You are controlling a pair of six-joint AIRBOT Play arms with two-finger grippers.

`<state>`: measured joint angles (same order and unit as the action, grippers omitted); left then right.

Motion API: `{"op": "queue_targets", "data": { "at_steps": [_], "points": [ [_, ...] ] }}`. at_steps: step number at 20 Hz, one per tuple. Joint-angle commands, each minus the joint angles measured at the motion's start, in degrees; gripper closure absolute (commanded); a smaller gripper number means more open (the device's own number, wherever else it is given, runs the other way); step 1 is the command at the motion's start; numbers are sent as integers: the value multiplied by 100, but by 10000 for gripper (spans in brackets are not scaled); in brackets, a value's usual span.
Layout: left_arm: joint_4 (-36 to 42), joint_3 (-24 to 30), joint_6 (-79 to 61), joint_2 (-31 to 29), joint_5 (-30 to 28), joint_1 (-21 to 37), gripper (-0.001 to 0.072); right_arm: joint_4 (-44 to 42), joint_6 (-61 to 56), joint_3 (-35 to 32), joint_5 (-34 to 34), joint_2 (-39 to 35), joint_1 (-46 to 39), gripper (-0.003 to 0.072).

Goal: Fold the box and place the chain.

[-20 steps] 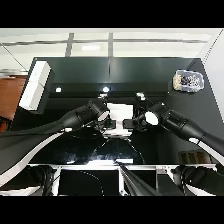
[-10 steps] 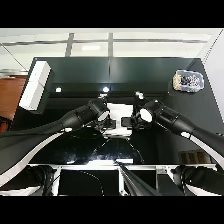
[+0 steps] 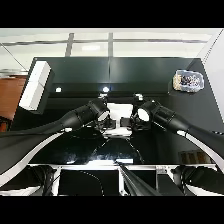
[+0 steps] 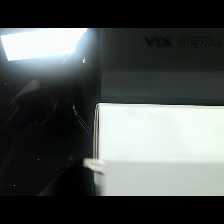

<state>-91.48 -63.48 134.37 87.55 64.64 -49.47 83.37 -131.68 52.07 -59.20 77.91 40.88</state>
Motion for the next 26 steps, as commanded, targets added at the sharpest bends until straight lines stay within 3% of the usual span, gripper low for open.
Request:
{"op": "queue_targets", "data": {
  "at_steps": [1,8,9,11,14,21,22,23,24,25,26],
  "points": [
    [2,2,0,4,-4,0,679,-15,-17,4,-35,90,52,489],
    [2,2,0,4,-4,0,679,7,-166,4,-9,177,140,493],
    [2,2,0,4,-4,0,679,7,-164,4,-9,177,140,547],
    [2,2,0,4,-4,0,679,4,-164,7,20,177,151,560],
    [2,2,0,4,-7,0,679,-4,-164,7,35,177,175,639],
    [4,2,0,4,-2,0,679,-9,-162,7,55,175,168,636],
    [2,2,0,4,9,0,679,20,-157,7,81,168,166,604],
    [2,2,0,4,13,0,679,55,-155,7,81,151,166,514],
    [2,2,0,4,13,0,679,76,-133,7,48,116,162,373],
    [2,2,0,4,9,0,679,103,-114,7,35,66,160,311],
    [2,2,0,4,9,0,679,116,-76,7,39,0,160,312]
  ]
}}
